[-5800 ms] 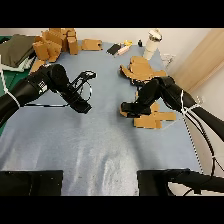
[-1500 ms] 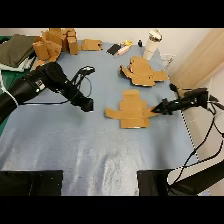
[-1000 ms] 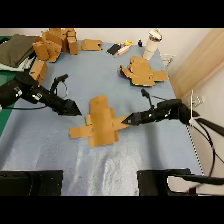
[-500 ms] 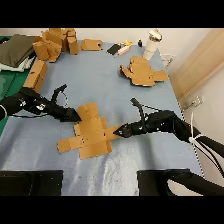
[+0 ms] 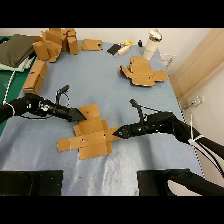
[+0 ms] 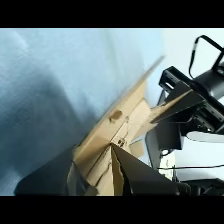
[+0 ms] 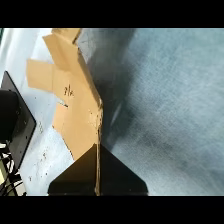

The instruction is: Fold the box.

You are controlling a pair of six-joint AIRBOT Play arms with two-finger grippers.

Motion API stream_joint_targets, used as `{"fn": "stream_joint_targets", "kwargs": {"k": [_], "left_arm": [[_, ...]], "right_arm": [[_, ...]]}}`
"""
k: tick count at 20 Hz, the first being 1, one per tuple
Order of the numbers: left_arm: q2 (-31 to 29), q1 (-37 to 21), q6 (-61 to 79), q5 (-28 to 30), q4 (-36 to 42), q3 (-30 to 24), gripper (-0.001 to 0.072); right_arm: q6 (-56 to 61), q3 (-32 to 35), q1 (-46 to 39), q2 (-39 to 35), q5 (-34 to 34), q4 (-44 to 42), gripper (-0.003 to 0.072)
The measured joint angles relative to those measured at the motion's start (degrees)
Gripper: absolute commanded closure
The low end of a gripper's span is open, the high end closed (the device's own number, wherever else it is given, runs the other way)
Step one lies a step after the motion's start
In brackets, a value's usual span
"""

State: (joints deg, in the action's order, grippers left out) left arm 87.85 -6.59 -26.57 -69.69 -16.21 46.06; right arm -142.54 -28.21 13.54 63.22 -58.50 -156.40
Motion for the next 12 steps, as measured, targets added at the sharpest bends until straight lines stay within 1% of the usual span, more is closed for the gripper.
{"fn": "stream_joint_targets", "kwargs": {"k": [8,12], "left_arm": [[0.6,-2.6,3.6,-6.2,0.7,0.0,0.0418],[2.6,-2.8,4.9,-10.4,0.7,0.0,0.0418]], "right_arm": [[1.2,0.0,0.0,0.0,0.8,0.9,0.0684],[1.6,0.0,0.0,0.0,1.5,1.1,0.0684]]}}
